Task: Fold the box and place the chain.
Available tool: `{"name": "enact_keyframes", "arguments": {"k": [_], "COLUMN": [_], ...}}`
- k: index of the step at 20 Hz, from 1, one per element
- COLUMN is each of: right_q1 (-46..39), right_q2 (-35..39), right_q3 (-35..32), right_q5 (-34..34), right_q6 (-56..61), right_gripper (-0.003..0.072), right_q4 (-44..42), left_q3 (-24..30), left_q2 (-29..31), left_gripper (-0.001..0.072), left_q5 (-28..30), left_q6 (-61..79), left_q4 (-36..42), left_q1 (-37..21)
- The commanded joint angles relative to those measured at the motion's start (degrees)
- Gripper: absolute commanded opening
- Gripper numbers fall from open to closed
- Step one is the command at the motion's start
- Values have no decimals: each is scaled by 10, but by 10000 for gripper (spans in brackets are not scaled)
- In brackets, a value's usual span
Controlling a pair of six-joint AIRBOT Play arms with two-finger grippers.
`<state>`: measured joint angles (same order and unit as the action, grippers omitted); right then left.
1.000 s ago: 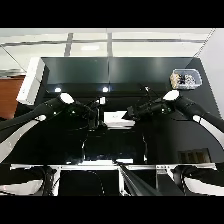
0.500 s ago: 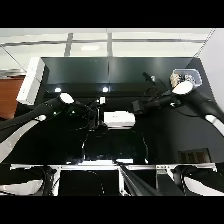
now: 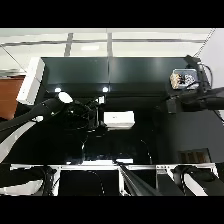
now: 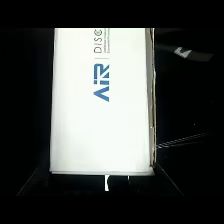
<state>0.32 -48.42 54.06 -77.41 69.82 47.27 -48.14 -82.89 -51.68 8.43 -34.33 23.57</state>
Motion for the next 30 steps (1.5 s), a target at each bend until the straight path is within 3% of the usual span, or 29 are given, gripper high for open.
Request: {"name": "enact_keyframes", "arguments": {"k": [1,4,6,9,12,16,30], "right_q1": [-8,-8,-8,-8,-8,-8,-8], "right_q2": [24,24,24,24,24,24,24], "right_q3": [1,1,1,1,1,1,1], "right_q5": [-5,5,12,23,23,37,32], "right_q6": [23,22,22,23,23,23,13], "right_gripper": [10,10,10,10,10,10,10], "right_q4": [32,32,34,36,36,36,40], "left_q3": [-1,-1,-7,-39,-90,-129,-129], "left_q2": [40,80,81,48,0,-61,-82], "left_gripper": [720,720,718,704,696,698,697], "left_q5": [-6,-31,-22,18,19,19,14], "left_q6": [1,1,3,2,-26,-71,-89], "left_q4": [-14,-1,55,80,82,85,82], "left_q1": [0,1,13,59,99,102,101]}}
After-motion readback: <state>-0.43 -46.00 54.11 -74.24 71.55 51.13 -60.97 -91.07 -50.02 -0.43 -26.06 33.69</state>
